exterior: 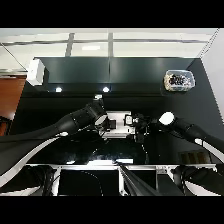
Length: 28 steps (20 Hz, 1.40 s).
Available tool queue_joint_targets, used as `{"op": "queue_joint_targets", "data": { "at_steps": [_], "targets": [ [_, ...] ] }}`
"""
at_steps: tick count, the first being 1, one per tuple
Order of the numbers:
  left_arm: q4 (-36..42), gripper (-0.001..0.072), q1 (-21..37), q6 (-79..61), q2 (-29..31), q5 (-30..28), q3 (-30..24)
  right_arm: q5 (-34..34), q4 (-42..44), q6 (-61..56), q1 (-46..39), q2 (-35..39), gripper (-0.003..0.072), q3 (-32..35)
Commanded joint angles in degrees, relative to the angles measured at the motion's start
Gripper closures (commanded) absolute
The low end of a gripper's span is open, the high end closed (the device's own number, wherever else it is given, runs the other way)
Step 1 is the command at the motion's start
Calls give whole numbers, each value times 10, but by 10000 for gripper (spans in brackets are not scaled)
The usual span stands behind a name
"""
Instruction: Fold the box and place the chain.
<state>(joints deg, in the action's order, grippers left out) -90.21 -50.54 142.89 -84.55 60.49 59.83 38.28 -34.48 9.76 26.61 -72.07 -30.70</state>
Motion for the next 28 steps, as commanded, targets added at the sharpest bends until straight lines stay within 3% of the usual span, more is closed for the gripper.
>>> {"op": "queue_joint_targets", "data": {
  "at_steps": [1,2,4,5,9,10,11,12,19,27,28],
  "targets": [
    [-3,369,0,-2,-1,5,4,0,0,1,1,0,504,0],
    [-4,378,0,-2,-2,10,4,0,0,1,1,0,503,0],
    [-4,610,0,-2,-3,13,4,0,0,1,1,0,503,0],
    [-3,662,0,-2,-4,13,4,0,0,1,1,0,503,0],
    [-3,684,0,-18,-4,17,4,1,0,1,1,0,504,0],
    [-4,684,0,-18,-4,19,4,1,0,0,0,0,475,0],
    [-4,684,0,-22,-4,18,4,1,2,-12,0,2,255,0],
    [-5,684,0,-24,-4,18,4,1,1,-34,0,7,87,0],
    [-7,683,0,-50,-4,18,4,45,-109,-72,-2,78,87,0],
    [-23,683,0,-54,-4,30,4,62,-118,-72,-1,78,89,0],
    [-23,683,0,-54,-4,30,4,61,-114,-72,-1,78,171,0]
  ]
}}
